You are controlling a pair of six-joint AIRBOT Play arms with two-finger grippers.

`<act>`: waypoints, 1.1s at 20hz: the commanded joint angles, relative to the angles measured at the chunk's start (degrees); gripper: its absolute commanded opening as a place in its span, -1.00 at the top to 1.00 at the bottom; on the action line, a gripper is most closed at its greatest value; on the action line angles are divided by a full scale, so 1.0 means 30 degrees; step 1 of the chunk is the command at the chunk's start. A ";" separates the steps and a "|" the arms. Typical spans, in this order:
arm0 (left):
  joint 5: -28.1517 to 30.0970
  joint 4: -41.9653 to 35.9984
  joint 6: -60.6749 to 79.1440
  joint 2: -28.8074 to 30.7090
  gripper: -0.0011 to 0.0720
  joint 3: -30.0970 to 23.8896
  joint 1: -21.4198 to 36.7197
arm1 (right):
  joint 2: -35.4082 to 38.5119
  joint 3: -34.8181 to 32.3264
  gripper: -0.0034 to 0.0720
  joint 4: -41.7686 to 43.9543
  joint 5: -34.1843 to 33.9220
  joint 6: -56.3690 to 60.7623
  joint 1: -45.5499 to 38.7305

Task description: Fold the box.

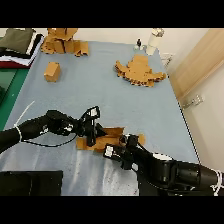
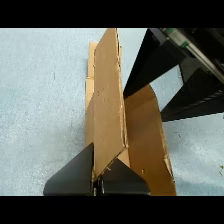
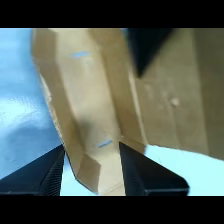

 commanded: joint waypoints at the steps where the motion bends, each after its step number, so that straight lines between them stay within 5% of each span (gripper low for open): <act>1: 0.0000 0.0000 0.0007 -0.0007 0.94 0.0000 0.0000 | -0.0794 0.0007 -0.42 -0.1523 -0.0168 0.2324 0.0022; 8: 0.0000 0.0000 0.0007 -0.0007 0.94 0.0000 0.0000 | -0.0029 0.0415 -0.44 -0.0546 -0.0845 0.1355 0.0029; 10: 0.0000 0.0000 0.0007 -0.0007 0.94 0.0000 0.0000 | 0.0794 0.0408 -1.00 -0.1013 -0.1603 0.0678 -0.0007; 18: 0.0007 0.0000 0.0007 -0.0007 0.93 0.0000 0.0000 | 0.1370 0.0372 -1.00 0.1384 -0.1071 -0.4022 -0.2528; 22: 0.0007 0.0000 0.0007 -0.0007 0.94 0.0000 0.0000 | 0.1413 0.0372 -1.00 0.7329 0.1625 -1.1883 -0.6703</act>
